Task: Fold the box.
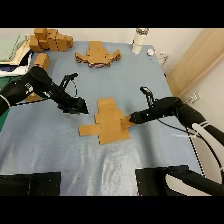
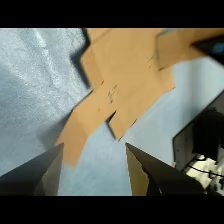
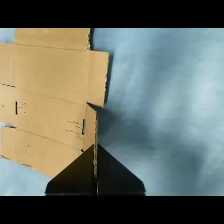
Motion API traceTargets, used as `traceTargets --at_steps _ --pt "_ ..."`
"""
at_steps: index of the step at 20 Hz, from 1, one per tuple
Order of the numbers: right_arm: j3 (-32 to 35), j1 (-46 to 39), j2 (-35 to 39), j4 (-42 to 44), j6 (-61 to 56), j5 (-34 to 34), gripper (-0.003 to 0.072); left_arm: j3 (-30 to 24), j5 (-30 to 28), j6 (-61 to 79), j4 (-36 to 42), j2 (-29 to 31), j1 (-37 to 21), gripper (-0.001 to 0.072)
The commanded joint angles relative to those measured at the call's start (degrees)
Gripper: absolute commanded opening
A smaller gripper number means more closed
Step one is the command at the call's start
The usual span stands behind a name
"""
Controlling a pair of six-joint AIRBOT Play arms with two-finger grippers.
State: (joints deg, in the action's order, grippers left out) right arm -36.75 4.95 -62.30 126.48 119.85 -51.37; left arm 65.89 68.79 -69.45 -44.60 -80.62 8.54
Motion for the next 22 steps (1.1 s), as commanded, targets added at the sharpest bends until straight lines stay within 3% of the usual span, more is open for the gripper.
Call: traceTargets --at_steps 1,4,7,13,22 --pt "6.7 7.0 6.7 0.5 0.2 7.8 0.0001 -0.5 0.4 4.3 6.7 -1.9 -3.3 0.0596" --pt "9.2 10.4 9.9 0.6 -1.6 11.9 0.0001 -0.5 0.3 4.4 6.6 -5.2 -3.2 0.0596" --pt "9.6 11.2 10.7 0.9 -2.0 12.0 0.0001 -0.5 0.0 4.7 7.5 -8.5 -2.9 0.0596" --pt "9.6 11.2 10.7 1.4 -2.0 12.1 0.0002 -0.5 -5.9 8.3 10.3 -13.5 1.8 0.0595" --pt "9.6 11.2 10.7 1.4 -2.0 11.9 0.0002 -0.5 -0.7 17.6 21.4 -14.8 -0.5 0.0595"
